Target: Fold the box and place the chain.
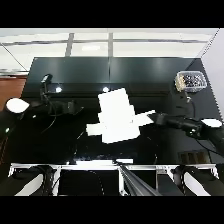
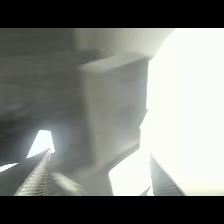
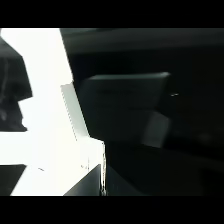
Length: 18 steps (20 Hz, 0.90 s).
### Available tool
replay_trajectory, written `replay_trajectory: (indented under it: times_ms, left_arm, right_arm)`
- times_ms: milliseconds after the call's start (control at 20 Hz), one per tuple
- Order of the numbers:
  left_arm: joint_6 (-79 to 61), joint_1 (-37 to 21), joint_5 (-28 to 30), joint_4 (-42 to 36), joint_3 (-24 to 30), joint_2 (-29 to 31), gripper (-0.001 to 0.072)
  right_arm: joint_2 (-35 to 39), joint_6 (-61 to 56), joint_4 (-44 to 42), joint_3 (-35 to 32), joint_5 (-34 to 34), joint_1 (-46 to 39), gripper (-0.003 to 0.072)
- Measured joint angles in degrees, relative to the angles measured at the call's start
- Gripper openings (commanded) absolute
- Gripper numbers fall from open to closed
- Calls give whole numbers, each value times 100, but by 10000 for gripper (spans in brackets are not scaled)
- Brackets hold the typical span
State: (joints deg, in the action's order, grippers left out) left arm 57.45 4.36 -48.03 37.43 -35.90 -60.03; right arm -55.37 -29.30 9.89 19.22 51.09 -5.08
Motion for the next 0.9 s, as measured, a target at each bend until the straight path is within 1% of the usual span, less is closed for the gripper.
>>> replay_trajectory:
  times_ms: [150, 250, 500, 600, 650, 750, 800, 900]
  left_arm:
    - [-798, 59, -286, -1056, -251, -909, 712]
    - [-1117, 87, -610, -1386, -411, -1478, 712]
    - [-1655, 232, -1727, -1746, -798, -2675, 710]
    - [-1764, 424, -2048, -1790, -1021, -3056, 684]
    - [-1838, 527, -2210, -1816, -1152, -3215, 576]
    - [-2022, 728, -2551, -1683, -1467, -3499, 491]
    - [-2068, 824, -2684, -1504, -1646, -3620, 460]
    - [-2090, 962, -2927, -1078, -1965, -3823, 352]
  right_arm:
    - [20, -42, -70, -48, -426, 570, 19]
    - [26, -52, -105, -63, -564, 756, 19]
    - [31, -68, -133, -74, -710, 922, 20]
    - [31, -68, -133, -74, -728, 940, 19]
    - [31, -68, -133, -74, -737, 946, 19]
    - [31, -68, -129, -74, -741, 953, 19]
    - [31, -68, -129, -74, -741, 955, 19]
    - [31, -66, -129, -74, -737, 957, 19]
